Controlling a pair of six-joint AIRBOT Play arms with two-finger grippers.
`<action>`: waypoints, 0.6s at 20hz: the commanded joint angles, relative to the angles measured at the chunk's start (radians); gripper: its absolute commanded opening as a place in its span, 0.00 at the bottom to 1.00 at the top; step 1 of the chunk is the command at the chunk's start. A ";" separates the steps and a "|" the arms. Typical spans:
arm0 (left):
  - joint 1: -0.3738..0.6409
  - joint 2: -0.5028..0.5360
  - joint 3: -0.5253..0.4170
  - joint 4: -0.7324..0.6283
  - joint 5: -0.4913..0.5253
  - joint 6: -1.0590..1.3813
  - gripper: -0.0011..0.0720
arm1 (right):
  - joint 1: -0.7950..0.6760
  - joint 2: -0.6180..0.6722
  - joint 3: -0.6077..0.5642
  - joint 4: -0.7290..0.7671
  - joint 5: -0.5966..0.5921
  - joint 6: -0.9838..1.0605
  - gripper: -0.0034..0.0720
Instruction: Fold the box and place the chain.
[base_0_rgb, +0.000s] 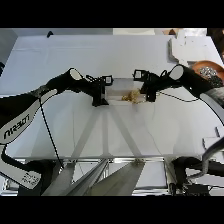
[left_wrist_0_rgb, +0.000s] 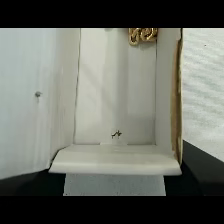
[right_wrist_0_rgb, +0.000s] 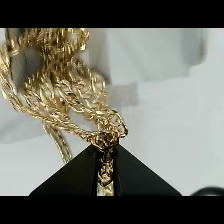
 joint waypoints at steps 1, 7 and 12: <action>-0.001 0.000 0.000 0.000 0.000 0.000 0.31 | 0.001 0.077 0.001 0.163 -0.013 0.047 0.07; 0.000 0.000 0.000 0.000 0.001 0.000 0.31 | 0.085 0.135 0.001 0.268 -0.096 0.047 0.07; -0.001 0.000 0.000 0.000 0.000 0.000 0.31 | 0.203 0.135 0.001 0.295 -0.220 0.047 0.07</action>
